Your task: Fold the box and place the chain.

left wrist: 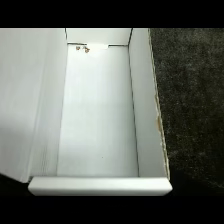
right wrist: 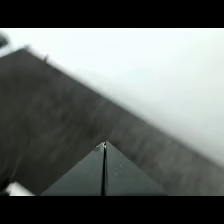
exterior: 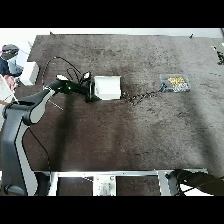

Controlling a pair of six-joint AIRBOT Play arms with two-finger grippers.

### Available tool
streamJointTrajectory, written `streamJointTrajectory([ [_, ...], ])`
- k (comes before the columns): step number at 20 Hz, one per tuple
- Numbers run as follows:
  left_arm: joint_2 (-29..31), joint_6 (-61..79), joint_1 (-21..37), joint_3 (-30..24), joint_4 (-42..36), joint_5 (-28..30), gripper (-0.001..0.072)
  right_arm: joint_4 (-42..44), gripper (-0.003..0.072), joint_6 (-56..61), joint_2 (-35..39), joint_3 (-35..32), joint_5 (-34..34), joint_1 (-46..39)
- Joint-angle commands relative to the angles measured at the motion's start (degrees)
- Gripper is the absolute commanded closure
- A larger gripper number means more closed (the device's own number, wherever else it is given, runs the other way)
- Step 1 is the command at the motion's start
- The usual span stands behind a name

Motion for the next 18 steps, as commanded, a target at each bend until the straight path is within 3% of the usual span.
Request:
streamJointTrajectory([
  [1,0.0,0.0,0.0,0.0,0.0,0.0,0.0424,-1.9,0.0672,3.3,-3.9,-0.5,10.5,0.9],
  [3,0.0,0.0,0.0,0.0,0.0,0.0,0.0423,-3.9,0.0671,5.2,-6.4,-5.0,14.3,-0.4],
  [5,0.0,0.0,0.0,0.0,0.0,0.0,0.0423,-3.8,0.0504,7.1,-8.1,-13.3,12.9,-3.6],
  [9,0.0,0.0,0.0,0.0,0.0,0.0,0.0424,1.1,0.0503,6.7,-13.3,-28.9,3.3,-10.2],
  [14,0.0,0.0,0.0,0.0,0.0,0.0,0.0424,10.8,0.0501,-1.8,-25.7,-26.4,2.1,-11.4],
  [15,0.0,0.0,0.0,0.0,0.0,0.0,0.0424,10.8,0.0414,-1.8,-27.4,-25.6,2.1,-11.3],
  [16,0.0,0.0,0.0,0.0,0.0,0.0,0.0424,11.1,0.0383,-2.9,-28.9,-24.8,2.1,-11.3],
  [18,0.0,0.0,0.0,0.0,0.0,0.0,0.0423,13.0,0.0386,-4.7,-30.8,-24.1,2.3,-11.1],
])
